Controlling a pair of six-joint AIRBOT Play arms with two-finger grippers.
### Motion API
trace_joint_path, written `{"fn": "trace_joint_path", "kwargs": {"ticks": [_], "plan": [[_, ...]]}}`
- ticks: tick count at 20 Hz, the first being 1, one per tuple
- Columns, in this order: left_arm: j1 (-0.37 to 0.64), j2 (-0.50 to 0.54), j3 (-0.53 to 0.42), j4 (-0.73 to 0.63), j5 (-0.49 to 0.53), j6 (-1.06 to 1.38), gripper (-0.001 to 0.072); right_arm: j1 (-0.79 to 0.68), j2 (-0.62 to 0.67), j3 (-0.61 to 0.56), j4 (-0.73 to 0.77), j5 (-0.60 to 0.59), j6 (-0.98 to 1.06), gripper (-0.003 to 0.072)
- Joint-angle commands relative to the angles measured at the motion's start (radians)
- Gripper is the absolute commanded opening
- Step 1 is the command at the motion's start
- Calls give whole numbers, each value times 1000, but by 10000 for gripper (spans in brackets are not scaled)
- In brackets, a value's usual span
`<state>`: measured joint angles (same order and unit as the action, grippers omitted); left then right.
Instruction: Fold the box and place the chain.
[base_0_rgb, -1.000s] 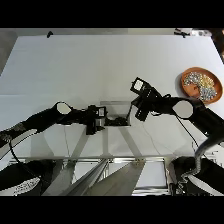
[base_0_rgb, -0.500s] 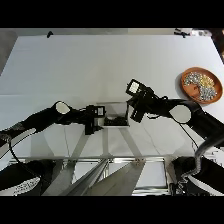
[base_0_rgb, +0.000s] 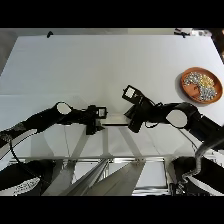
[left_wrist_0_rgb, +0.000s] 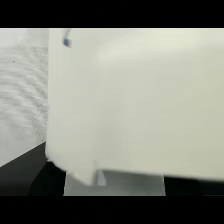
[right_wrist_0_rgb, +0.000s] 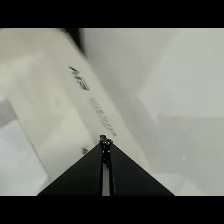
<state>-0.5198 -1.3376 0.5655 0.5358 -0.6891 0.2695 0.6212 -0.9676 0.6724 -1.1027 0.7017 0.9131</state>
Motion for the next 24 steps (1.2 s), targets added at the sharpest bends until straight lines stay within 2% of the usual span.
{"fn": "trace_joint_path", "kwargs": {"ticks": [1,8,13,20,22,24], "plan": [[1,1,0,-1,-5,-5,273,-37,8,0,-27,18,40,11],[1,1,0,-1,-19,-5,273,-74,148,0,-72,2,91,10],[1,1,0,-3,-26,-5,273,-74,268,0,-127,84,200,10],[1,1,0,-3,-26,-4,273,-72,415,0,-127,187,296,10],[1,1,0,-3,-26,-4,273,-27,412,-1,-127,211,316,10],[1,1,0,-3,-26,-4,273,57,397,-6,-124,177,359,10]]}}
